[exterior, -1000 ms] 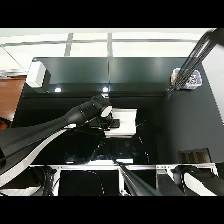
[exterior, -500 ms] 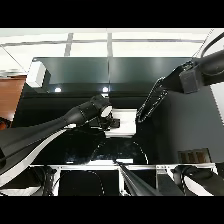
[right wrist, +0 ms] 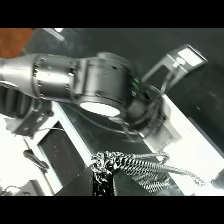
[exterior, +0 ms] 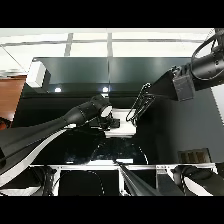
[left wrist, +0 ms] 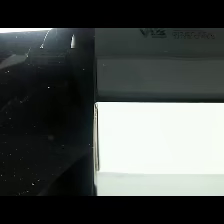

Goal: Fold the box and place the chain.

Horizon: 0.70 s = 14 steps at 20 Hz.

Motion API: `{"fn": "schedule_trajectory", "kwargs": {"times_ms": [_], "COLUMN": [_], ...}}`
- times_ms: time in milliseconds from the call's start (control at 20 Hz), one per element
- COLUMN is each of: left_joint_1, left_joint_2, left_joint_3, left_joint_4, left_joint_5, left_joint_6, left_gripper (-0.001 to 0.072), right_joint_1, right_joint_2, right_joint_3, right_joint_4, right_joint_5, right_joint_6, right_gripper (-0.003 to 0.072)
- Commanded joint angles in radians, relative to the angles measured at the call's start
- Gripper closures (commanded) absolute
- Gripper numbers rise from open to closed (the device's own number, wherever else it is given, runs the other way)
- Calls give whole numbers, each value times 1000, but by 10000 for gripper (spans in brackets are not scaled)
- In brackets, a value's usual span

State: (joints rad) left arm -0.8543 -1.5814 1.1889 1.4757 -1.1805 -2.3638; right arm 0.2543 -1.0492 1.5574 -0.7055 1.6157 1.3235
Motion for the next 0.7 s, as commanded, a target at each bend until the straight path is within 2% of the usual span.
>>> {"fn": "schedule_trajectory", "kwargs": {"times_ms": [0,150,350,550,650], "left_joint_1": [0,0,0,0,0], "left_joint_2": [0,0,0,0,0], "left_joint_3": [1,1,1,1,1], "left_joint_4": [0,0,0,0,0], "left_joint_5": [0,0,0,0,-2], "left_joint_6": [0,0,0,0,0], "left_gripper": [681,680,680,680,680], "right_joint_1": [10,16,49,111,116], "right_joint_2": [0,0,0,-1,-1], "right_joint_3": [-2,-67,-245,-454,-531], "right_joint_4": [13,4,-13,-21,-107], "right_joint_5": [-23,-29,-93,-357,-436], "right_joint_6": [-2,-1,-1,0,30], "right_gripper": [673,672,672,672,672]}}
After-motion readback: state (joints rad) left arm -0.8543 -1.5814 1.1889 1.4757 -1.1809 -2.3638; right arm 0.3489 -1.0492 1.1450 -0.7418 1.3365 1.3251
